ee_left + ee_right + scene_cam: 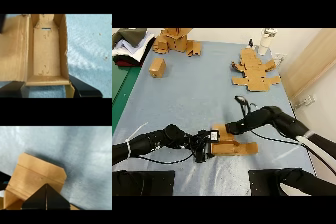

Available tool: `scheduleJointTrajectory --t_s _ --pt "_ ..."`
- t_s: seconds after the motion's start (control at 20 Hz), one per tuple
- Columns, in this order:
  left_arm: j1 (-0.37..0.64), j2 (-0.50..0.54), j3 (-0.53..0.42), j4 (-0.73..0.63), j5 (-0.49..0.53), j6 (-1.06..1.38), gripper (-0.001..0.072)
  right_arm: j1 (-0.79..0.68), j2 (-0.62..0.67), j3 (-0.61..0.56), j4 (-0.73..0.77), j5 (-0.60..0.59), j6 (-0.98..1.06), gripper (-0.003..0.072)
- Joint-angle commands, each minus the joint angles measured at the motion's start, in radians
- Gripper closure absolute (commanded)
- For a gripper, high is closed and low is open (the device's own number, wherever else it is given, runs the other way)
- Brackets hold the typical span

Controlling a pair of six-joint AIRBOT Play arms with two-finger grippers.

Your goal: Fold the box.

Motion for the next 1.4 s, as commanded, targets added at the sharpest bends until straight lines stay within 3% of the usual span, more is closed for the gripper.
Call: scheduleJointTrajectory --t_s 0.0,0.25,0.3,0.4,0.45,0.65,0.8,1.05,1.1,1.2,1.25,1.3,1.35 --pt "0.001 0.0 0.0 0.0 0.001 0.0 0.0232 0.002 0.196 0.01 -0.112 -0.076 -0.016 0.0686" --pt "0.001 0.0 0.0 0.0 0.001 0.0 0.0232 0.037 0.447 -0.122 0.011 -0.407 -0.314 0.0685" --pt "0.001 0.0 0.0 0.0 0.001 0.0 0.0232 0.053 0.468 -0.159 0.017 -0.441 -0.389 0.065" --pt "0.001 0.0 0.0 0.0 0.001 0.0 0.0232 0.078 0.476 -0.228 -0.037 -0.436 -0.489 0.0181" --pt "0.001 0.0 0.0 0.0 0.001 0.0 0.0232 0.079 0.468 -0.255 -0.082 -0.407 -0.533 0.0142" --pt "0.001 0.0 0.0 0.0 0.001 0.0 0.0232 0.079 0.408 -0.287 -0.311 -0.171 -0.723 0.0141" --pt "0.001 0.0 0.0 0.0 0.002 0.0 0.0232 0.08 0.372 -0.287 -0.255 -0.016 -0.84 0.0141" --pt "0.001 0.0 0.0 0.0 0.001 0.0 0.0232 0.103 0.29 -0.287 -0.056 0.006 -0.994 0.0154" --pt "0.001 0.0 0.0 0.0 0.001 0.0 0.0232 0.116 0.284 -0.287 -0.06 0.008 -1.011 0.0182" --pt "0.001 0.0 0.0 0.0 0.001 0.0 0.0232 0.134 0.281 -0.287 -0.071 0.013 -1.071 0.0408" --pt "0.001 0.0 0.0 0.0 0.001 0.0 0.0232 0.135 0.281 -0.287 -0.071 0.019 -1.096 0.0487" --pt "0.001 0.0 0.0 0.0 0.001 0.0 0.0232 0.135 0.28 -0.287 -0.07 0.025 -1.109 0.0546" --pt "0.001 0.0 0.0 0.0 0.001 0.0 0.0232 0.135 0.279 -0.287 -0.07 0.031 -1.123 0.0546"
